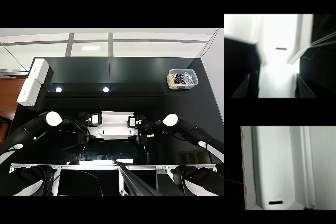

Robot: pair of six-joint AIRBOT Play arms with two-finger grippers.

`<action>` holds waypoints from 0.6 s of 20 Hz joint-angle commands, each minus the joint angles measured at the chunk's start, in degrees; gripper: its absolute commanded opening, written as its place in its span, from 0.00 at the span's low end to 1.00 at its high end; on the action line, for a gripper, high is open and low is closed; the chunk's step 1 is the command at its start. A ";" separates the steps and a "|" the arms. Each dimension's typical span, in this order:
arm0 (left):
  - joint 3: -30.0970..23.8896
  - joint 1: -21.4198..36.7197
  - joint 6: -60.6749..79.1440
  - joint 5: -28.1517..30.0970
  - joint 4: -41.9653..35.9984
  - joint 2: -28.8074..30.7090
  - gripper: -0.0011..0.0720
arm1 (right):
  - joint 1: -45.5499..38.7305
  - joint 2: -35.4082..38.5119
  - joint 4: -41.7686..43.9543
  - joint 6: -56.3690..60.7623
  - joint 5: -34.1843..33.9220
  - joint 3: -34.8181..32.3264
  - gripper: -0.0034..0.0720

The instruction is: Fold the box and place the chain.

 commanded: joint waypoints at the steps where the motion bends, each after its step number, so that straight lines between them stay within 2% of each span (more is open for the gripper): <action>1: -0.22 -2.75 1.97 1.90 -5.66 -1.60 0.95 | 0.02 -0.04 0.00 0.00 0.02 0.00 0.67; 2: -0.20 -3.17 2.38 2.14 -5.95 -1.60 0.94 | 0.02 -0.04 0.02 0.00 0.02 0.00 0.67; 3: -0.20 -3.50 2.38 2.23 -5.95 -1.62 0.86 | 0.02 -0.04 0.00 0.00 0.02 0.00 0.67; 5: -0.22 -4.00 2.38 2.67 -6.69 -1.66 0.58 | 0.02 -0.04 0.00 0.00 0.02 0.00 0.67; 8: -0.20 -4.72 2.40 4.46 -7.28 -1.66 0.35 | 0.02 -0.04 0.00 0.00 0.02 0.00 0.67; 9: -0.20 -4.70 2.38 4.33 -8.00 -1.66 0.31 | 0.02 -0.04 0.02 0.00 0.02 0.00 0.67; 12: -0.22 -4.70 2.36 4.39 -9.92 -1.77 0.31 | 0.02 -0.04 0.00 0.00 0.02 0.00 0.67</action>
